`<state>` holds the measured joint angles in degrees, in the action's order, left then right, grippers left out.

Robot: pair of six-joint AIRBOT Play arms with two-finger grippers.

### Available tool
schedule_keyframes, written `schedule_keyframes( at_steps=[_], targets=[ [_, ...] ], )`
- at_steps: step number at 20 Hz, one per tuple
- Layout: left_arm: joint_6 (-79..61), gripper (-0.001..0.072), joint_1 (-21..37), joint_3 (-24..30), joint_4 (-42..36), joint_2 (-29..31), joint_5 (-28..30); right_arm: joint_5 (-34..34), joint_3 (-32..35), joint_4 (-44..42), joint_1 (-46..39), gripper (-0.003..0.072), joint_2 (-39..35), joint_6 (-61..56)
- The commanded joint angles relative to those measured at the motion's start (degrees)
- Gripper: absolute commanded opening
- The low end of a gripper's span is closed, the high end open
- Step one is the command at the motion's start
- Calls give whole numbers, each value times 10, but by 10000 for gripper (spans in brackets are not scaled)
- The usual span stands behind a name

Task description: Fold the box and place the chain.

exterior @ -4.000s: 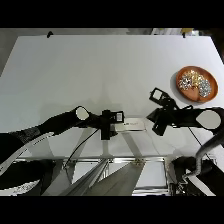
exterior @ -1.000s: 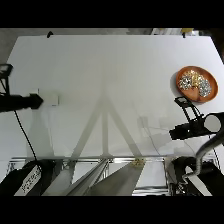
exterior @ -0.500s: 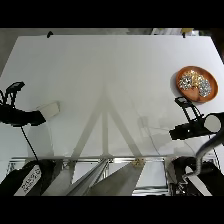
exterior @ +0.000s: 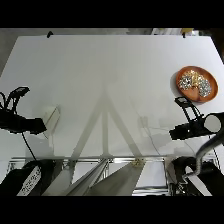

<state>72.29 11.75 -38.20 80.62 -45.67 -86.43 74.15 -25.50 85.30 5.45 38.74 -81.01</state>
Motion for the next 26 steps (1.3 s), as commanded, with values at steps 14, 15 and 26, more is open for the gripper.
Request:
schedule_keyframes(
  at_steps=[14, 15, 26],
  targets=[
    [26, 698, -22, 0, 40, 137, -19, 0, 0, 0, 0, 15, 0, 0],
    [26, 698, -22, 0, 40, 144, -14, 0, 0, 0, 0, 15, 0, 0],
    [26, 698, -22, 0, 38, 151, 48, 0, 0, 0, 0, 15, 0, 0]
  ],
)
